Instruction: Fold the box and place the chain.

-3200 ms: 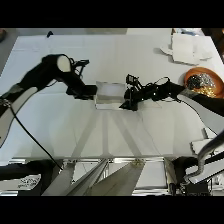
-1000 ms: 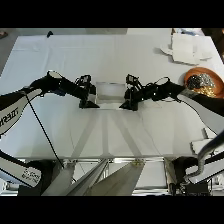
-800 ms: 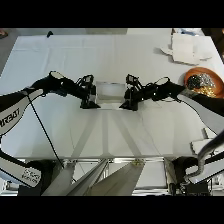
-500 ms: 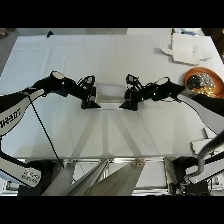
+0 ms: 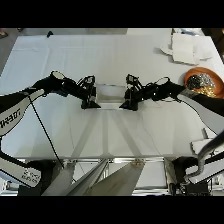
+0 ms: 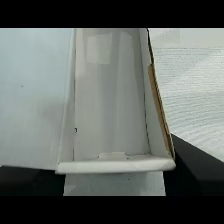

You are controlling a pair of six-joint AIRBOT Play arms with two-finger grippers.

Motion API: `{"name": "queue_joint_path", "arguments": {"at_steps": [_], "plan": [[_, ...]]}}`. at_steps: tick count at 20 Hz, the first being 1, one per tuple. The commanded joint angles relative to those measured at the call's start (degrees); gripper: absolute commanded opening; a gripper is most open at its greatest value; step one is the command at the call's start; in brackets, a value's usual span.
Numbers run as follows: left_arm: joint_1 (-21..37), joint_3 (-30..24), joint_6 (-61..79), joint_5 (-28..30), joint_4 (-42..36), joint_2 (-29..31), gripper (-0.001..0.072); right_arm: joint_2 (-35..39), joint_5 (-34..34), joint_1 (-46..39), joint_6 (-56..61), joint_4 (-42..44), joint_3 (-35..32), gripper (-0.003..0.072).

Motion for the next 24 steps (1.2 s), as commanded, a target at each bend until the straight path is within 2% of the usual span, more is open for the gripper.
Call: {"name": "queue_joint_path", "arguments": {"at_steps": [1,17,18,19,20,24], "plan": [[0.0,0.0,0.0,0.0,0.1,0.0,0.0320,0.0,0.0,0.0,0.0,0.0,0.0,0.0308],[0.0,0.0,0.0,0.0,0.1,0.0,0.0320,0.0,-0.2,0.1,0.0,0.5,0.0,0.0315],[0.0,0.0,0.0,0.0,0.1,0.0,0.0320,0.0,-0.2,0.1,0.2,0.5,0.0,0.0397],[0.0,0.0,0.0,0.0,0.1,0.0,0.0320,0.0,-0.2,0.1,0.2,0.5,0.0,0.0550],[0.0,0.0,0.0,0.0,0.1,0.0,0.0320,0.0,-0.2,0.1,0.2,0.5,0.0,0.0582],[0.0,0.0,0.0,0.0,0.1,0.0,0.0320,0.3,-0.4,0.0,0.1,-1.7,0.2,0.0582]]}}
